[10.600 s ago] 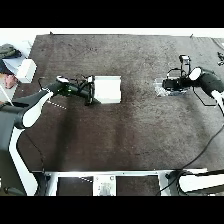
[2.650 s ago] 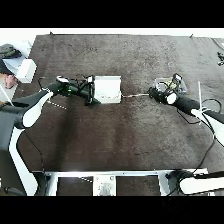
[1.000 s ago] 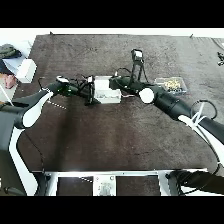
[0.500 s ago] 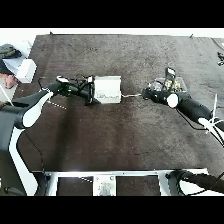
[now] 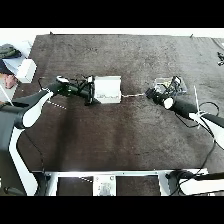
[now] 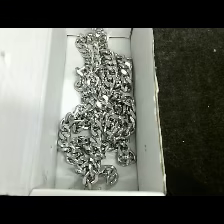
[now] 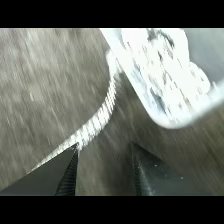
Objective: Fold the box and place the chain.
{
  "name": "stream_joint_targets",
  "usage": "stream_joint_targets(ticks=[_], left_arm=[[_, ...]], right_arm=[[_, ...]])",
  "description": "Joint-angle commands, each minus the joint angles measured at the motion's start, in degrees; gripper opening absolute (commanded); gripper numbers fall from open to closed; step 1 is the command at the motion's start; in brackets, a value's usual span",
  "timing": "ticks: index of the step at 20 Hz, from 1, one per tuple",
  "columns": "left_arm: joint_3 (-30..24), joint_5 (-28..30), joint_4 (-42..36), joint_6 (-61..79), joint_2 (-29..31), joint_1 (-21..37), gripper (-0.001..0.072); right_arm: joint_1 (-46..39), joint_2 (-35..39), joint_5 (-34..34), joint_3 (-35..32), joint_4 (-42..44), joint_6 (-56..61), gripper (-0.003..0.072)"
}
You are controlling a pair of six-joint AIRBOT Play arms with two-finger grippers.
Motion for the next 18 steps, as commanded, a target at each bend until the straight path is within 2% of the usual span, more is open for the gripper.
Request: stream_joint_targets(ticks=[1,2,6,7,8,12,14,18], left_arm=[[-0.02,0.0,0.02,0.0,0.02,-0.02,0.0404],[-0.02,0.0,0.02,0.0,0.0,-0.02,0.0403],[-0.02,0.0,0.02,0.0,0.02,-0.02,0.0404],[-0.02,0.02,0.02,0.0,0.02,-0.02,0.0404],[-0.02,0.02,0.02,0.0,0.02,-0.02,0.0404],[-0.02,0.0,0.02,0.0,0.02,-0.02,0.0404],[-0.02,0.0,0.02,0.0,0.02,-0.02,0.0403],[-0.02,0.0,0.02,0.0,0.02,-0.02,0.0404]], right_arm=[[-0.22,-5.01,-1.46,5.64,1.07,0.35,0.0321],[-0.35,-5.88,-0.52,6.97,1.27,0.79,0.0252],[-0.44,-7.26,-0.81,8.31,2.95,1.79,0.0246],[-0.44,-7.23,-0.63,8.31,2.95,1.77,0.0174],[-0.44,-7.23,-0.22,8.31,2.95,1.79,-0.0007],[1.09,-4.28,2.84,8.26,2.93,1.27,-0.0011],[3.39,0.57,4.17,8.26,2.45,1.09,-0.0011],[11.72,13.25,4.07,8.28,-3.96,1.09,-0.0011]])
